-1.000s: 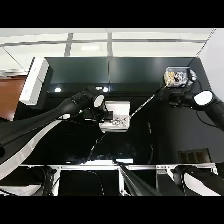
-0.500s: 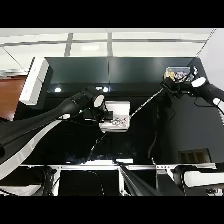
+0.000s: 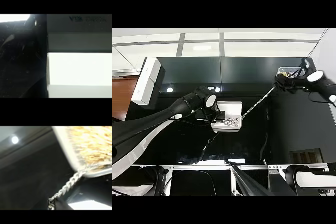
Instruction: Fold the box and place the chain.
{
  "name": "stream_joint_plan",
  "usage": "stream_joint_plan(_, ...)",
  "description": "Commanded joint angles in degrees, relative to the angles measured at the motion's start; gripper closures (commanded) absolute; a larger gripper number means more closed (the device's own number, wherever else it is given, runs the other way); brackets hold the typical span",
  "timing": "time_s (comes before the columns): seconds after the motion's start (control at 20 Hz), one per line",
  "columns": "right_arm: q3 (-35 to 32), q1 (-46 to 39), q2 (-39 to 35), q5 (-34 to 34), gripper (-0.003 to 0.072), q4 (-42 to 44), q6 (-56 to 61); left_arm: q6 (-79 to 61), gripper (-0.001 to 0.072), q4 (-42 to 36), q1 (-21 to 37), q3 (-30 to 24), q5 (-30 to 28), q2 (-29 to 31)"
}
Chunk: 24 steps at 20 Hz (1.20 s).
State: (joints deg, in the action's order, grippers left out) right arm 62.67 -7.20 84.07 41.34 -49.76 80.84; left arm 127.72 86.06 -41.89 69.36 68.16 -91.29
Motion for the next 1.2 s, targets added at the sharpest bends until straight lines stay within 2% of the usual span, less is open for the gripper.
stream_joint_plan(0.0, 0.11, 1.46, -12.24, 15.02, 0.0669, -1.70, -6.25, -0.02, 0.0679, 0.02, 0.00, 0.04, -0.04, 0.00)
stream_joint_plan(0.15, 0.11, 5.64, -26.16, 24.52, 0.0670, -1.20, -6.51, -0.02, 0.0679, 0.00, 0.00, 0.04, -0.07, 0.00)
stream_joint_plan(0.3, 0.11, 9.90, -37.13, 25.51, 0.0669, -0.59, -2.75, -0.02, 0.0679, 0.00, 0.00, 0.04, -0.02, 0.00)
stream_joint_plan(0.4, 0.11, 11.56, -40.98, 25.68, 0.0670, 2.69, -1.25, -0.02, 0.0679, -0.02, 0.00, 0.04, -0.02, 0.00)
stream_joint_plan(0.6, 0.13, 16.22, -42.27, 23.30, 0.0670, 11.30, -1.33, -0.02, 0.0679, 0.00, 0.00, 0.04, 0.00, 0.00)
stream_joint_plan(0.85, 0.09, 25.90, -40.79, 16.98, 0.0670, 9.92, -1.11, -0.02, 0.0679, -0.02, 0.00, 0.04, 0.15, 0.00)
stream_joint_plan(1.15, -1.49, 28.04, -37.46, 17.11, 0.0670, 8.94, -0.50, -0.02, 0.0679, -0.02, 0.00, 0.04, 0.33, 0.00)
